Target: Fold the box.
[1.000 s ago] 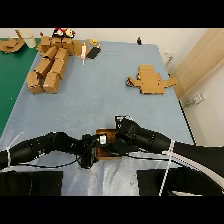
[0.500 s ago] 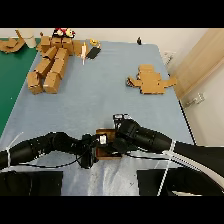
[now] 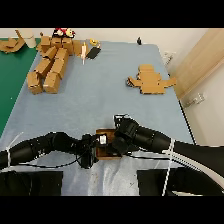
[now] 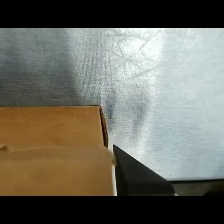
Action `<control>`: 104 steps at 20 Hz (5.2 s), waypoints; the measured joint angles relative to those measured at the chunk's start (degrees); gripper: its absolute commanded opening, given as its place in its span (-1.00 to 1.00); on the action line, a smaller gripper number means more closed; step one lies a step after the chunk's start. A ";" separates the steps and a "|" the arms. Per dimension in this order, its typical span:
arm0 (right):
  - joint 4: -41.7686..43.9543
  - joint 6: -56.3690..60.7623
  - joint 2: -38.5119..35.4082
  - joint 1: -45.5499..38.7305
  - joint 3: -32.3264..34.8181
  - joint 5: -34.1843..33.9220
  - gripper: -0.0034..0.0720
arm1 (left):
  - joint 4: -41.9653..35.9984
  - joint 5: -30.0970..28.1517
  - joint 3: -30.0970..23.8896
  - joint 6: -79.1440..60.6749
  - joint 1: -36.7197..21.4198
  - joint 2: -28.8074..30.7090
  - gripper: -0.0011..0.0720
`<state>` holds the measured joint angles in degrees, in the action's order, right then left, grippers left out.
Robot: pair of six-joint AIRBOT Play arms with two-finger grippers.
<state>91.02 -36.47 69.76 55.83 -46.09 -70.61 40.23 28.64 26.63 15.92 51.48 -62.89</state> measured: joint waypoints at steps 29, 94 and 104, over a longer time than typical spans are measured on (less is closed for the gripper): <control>-1.22 3.41 -4.15 1.05 -2.40 -3.21 -0.13 | 0.00 0.00 0.00 0.04 0.00 0.00 0.44; 29.92 -99.82 -26.99 -8.94 19.91 28.41 -0.90 | 0.00 0.00 0.00 0.02 0.00 0.00 0.44; -4.33 -75.54 -34.80 10.84 22.58 33.53 -0.90 | 0.00 0.00 0.00 0.00 0.00 0.00 0.44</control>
<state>86.70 -112.01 34.96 66.67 -23.51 -37.08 40.23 28.64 26.63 15.92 51.48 -62.89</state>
